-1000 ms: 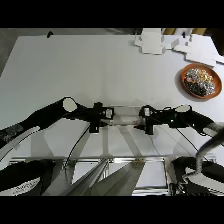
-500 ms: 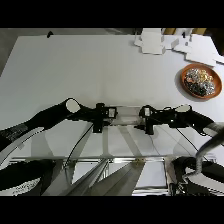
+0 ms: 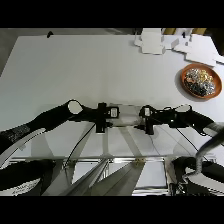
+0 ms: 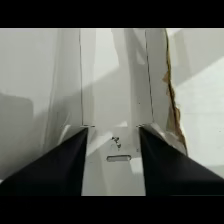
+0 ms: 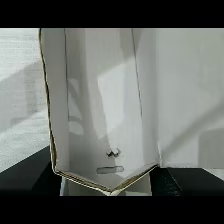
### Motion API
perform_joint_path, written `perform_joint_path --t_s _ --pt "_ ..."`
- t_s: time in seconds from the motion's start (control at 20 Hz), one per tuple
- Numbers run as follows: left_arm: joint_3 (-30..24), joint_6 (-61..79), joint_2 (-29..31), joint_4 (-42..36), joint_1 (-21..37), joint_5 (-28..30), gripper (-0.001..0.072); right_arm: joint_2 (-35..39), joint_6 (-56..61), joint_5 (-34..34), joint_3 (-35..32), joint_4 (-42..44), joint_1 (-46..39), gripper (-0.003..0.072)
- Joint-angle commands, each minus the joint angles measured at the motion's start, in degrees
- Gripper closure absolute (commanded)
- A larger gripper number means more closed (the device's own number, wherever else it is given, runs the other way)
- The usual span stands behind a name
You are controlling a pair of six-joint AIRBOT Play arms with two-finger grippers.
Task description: Fold the box and place the chain.
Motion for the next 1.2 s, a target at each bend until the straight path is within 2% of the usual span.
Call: perform_joint_path --t_s 0.0,0.2,0.25,0.35,0.4,0.5,0.6,0.65,0.8,0.95,1.15 --pt "0.07 -4.90 -0.04 0.00 -0.17 0.48 0.0206 0.04 0.02 0.00 -0.02 0.02 0.02 0.0345" --pt "0.07 -9.27 0.24 0.90 -0.04 0.46 0.0203 0.04 0.02 0.00 -0.02 0.02 0.02 0.0345" --pt "0.07 -10.73 0.81 0.92 0.00 0.20 0.0247 0.04 0.02 0.00 -0.02 0.02 0.02 0.0345" --pt "0.07 -15.32 2.97 1.57 0.37 -0.28 0.0505 0.04 0.02 0.00 -0.02 0.02 0.02 0.0345" --pt "0.07 -17.42 4.22 2.05 0.94 -1.03 0.0594 0.04 0.02 0.00 -0.02 0.02 0.02 0.0345" --pt "0.07 -25.00 7.26 6.21 2.43 -3.32 0.0633 0.04 0.02 0.02 -0.02 0.02 0.02 0.0345" --pt "0.07 -36.72 10.97 13.64 3.82 -5.29 0.0655 0.04 0.02 0.00 -0.02 0.02 0.02 0.0345" --pt "0.07 -43.60 12.96 17.27 4.68 -5.95 0.0708 0.04 0.02 0.00 -0.02 0.02 0.02 0.0345" --pt "0.04 -67.01 17.59 27.47 7.72 -8.61 0.0709 0.04 0.02 0.00 -0.02 0.02 0.02 0.0345" --pt "-0.04 -86.27 16.70 34.73 10.10 -9.44 0.0708 0.04 0.02 0.00 -0.02 0.02 0.02 0.0345" --pt "-0.35 -98.09 10.86 31.74 10.88 -7.04 0.0708 0.04 0.02 0.02 -0.02 0.02 0.02 0.0345"
